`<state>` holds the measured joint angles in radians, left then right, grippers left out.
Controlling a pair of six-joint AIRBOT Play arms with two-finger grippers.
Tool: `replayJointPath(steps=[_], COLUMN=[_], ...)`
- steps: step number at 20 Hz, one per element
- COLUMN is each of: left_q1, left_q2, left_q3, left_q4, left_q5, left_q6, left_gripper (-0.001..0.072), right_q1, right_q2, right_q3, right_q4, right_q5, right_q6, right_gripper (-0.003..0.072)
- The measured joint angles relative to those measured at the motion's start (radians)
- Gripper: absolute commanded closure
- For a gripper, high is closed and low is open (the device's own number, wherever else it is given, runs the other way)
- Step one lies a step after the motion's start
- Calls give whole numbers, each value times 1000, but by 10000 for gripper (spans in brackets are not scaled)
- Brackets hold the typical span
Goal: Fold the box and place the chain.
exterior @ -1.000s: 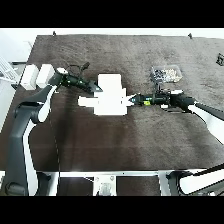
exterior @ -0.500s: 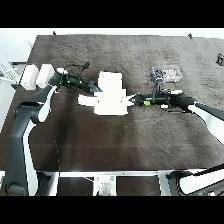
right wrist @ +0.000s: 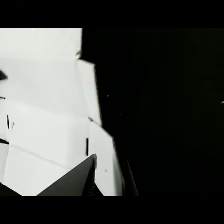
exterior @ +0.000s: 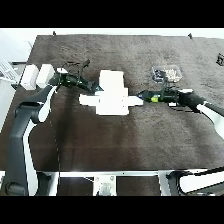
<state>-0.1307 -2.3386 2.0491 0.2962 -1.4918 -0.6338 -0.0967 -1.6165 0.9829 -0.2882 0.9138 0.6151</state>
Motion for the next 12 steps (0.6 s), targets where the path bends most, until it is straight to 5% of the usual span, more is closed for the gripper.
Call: replayJointPath(steps=[7, 12], left_q1=[-1, -1], left_q2=[11, 108], left_q3=[-10, -150], left_q4=[-68, -60], left_q5=[-46, 49], left_q6=[289, 536], left_gripper=[693, 693], right_q1=[-133, -138], right_q2=[60, 66], right_q3=[0, 0], right_q4=[0, 12], right_q5=[4, 3], right_q6=[-11, -40], right_gripper=[435, 434])
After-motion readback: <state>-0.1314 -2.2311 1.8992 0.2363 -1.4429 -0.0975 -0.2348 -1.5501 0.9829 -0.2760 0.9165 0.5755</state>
